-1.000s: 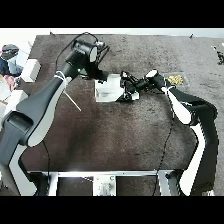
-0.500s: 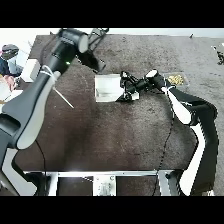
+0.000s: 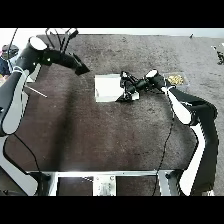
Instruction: Fold the box and place the chain.
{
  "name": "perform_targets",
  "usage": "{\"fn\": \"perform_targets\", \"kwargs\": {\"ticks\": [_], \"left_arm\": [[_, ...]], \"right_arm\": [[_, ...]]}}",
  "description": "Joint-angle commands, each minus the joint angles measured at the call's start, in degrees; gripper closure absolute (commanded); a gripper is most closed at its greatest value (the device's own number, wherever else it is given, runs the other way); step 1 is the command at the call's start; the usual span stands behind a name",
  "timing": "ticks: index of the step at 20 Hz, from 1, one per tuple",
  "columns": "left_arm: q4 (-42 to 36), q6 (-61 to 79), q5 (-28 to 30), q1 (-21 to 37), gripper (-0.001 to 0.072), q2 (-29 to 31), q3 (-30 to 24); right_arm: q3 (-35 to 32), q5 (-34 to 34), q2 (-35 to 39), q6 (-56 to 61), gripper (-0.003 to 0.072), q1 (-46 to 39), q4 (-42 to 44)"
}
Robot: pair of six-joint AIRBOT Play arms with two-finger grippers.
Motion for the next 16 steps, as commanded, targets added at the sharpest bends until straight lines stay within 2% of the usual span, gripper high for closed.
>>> {"fn": "perform_targets", "kwargs": {"ticks": [1,2,3,8,16], "left_arm": [[-7.82,21.2,-2.86,2.78,0.0024,-3.21,-5.75],[-8.0,25.7,-3.61,2.58,0.0023,-4.35,-6.73],[-8.07,29.51,-3.96,2.43,-0.0007,-5.55,-7.48],[-13.55,40.59,-7.32,2.05,-0.0011,-10.88,-8.72],[-12.09,43.28,-7.93,-0.28,-0.0011,-13.27,-8.72]], "right_arm": [[0.0,0.02,-0.02,0.0,0.0081,0.04,0.02],[0.0,0.02,-0.02,0.0,0.0081,0.04,0.02],[0.0,0.0,-0.02,0.0,0.0081,0.0,0.02],[0.0,0.02,-0.02,0.0,0.0081,0.0,0.02],[0.0,0.02,-0.02,0.0,0.0081,0.02,0.02]]}}
